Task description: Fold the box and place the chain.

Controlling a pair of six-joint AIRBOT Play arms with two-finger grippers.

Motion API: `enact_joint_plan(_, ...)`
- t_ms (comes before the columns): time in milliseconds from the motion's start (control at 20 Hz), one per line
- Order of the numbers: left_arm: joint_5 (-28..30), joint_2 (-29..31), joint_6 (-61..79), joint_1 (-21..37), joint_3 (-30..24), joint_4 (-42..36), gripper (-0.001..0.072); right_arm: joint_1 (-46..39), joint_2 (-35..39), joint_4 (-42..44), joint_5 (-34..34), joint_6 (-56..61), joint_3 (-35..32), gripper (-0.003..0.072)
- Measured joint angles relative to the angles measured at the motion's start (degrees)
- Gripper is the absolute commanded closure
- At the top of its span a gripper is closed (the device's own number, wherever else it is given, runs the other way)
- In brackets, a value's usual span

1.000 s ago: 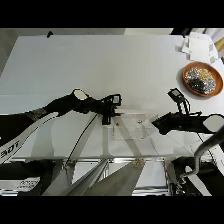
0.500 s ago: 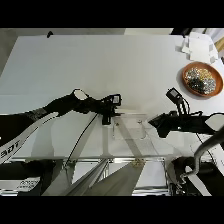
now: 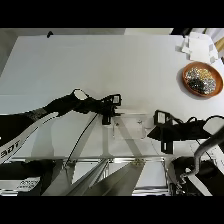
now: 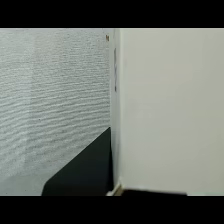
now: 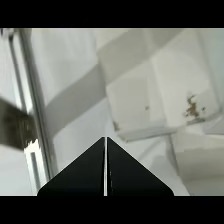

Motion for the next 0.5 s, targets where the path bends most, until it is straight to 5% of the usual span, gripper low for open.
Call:
enact_joint_plan(100,0.00,0.00,0.00,0.02,0.00,0.00,0.0699,2.73,0.07,-4.59,-0.74,0.11,-0.07,0.0644)
enact_joint_plan(150,0.00,0.00,0.00,0.02,0.00,0.00,0.0699,3.63,0.09,-5.81,-2.01,0.24,-0.33,0.0437)
enact_joint_plan(200,0.00,0.00,0.00,0.00,0.00,0.00,0.0699,4.22,0.09,-6.93,-3.50,0.26,-0.87,0.0138)
enact_joint_plan(250,0.00,0.00,0.00,0.00,0.00,0.00,0.0699,4.70,0.09,-7.78,-5.79,0.42,-1.81,-0.0022)
enact_joint_plan(500,-0.02,0.00,0.00,0.00,0.00,0.00,0.0699,8.72,0.11,-9.73,-18.93,0.61,-8.31,-0.0017)
